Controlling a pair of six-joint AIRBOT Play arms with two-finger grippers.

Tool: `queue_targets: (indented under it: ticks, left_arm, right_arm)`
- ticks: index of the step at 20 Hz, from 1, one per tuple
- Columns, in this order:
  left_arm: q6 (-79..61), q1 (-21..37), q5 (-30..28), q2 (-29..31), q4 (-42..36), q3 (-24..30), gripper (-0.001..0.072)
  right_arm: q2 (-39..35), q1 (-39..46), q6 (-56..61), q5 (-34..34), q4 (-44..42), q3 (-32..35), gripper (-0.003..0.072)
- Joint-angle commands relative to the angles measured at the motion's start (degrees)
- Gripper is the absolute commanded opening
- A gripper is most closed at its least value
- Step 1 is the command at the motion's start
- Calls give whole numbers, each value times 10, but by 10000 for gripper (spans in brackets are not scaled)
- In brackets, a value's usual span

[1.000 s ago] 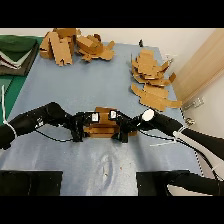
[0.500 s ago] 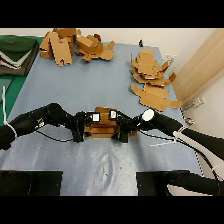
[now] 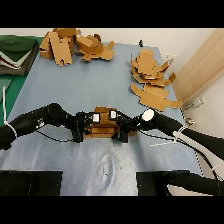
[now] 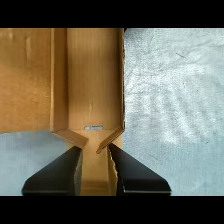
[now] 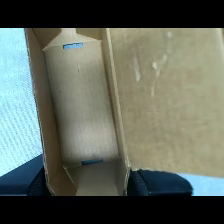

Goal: Fold the box.

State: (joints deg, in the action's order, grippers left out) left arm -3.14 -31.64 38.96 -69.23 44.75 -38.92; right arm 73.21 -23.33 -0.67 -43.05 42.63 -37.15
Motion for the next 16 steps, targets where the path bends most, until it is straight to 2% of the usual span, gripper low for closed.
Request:
queue_targets:
  ticks: [1,4,5,6,10,16]
  left_arm:
    - [-8,-10,-32,0,2,-1,223]
    - [-20,-38,-45,0,3,-1,221]
    - [-20,-42,-46,0,3,-1,173]
    - [-21,-43,-46,0,6,-1,25]
    - [-20,-47,-77,0,3,-1,15]
    - [-20,-59,-84,0,0,-1,16]
  right_arm:
    - [0,0,0,0,0,0,516]
    - [0,0,0,0,0,0,516]
    - [0,0,0,0,0,0,516]
    - [0,0,0,0,0,0,516]
    - [0,0,0,0,0,0,516]
    - [0,0,0,0,0,0,516]
